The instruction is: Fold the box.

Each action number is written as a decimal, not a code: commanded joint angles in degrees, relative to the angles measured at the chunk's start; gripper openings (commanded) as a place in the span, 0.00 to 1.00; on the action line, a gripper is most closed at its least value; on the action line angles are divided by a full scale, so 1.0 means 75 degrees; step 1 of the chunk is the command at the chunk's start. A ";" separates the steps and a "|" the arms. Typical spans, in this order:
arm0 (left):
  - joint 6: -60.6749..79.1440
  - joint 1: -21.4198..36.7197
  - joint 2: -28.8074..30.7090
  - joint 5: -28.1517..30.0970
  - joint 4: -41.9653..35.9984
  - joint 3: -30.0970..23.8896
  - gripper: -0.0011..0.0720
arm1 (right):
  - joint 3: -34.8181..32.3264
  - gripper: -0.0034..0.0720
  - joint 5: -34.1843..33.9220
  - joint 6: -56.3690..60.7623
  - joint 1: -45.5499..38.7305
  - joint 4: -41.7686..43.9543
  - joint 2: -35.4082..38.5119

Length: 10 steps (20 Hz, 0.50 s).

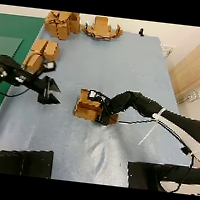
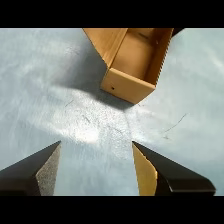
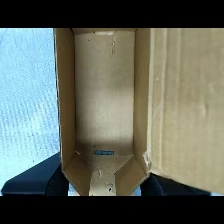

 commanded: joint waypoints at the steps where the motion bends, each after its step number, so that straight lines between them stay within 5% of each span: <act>1: 0.1411 -0.0836 -0.0466 0.0662 0.0172 -0.0032 0.96 | -0.0003 0.05 0.0000 0.0035 0.0003 0.0003 -0.0003; 10: 0.1524 -0.2133 -0.1107 0.0644 -0.0560 -0.0029 0.96 | -0.0003 0.05 0.0000 0.0035 0.0003 0.0003 -0.0003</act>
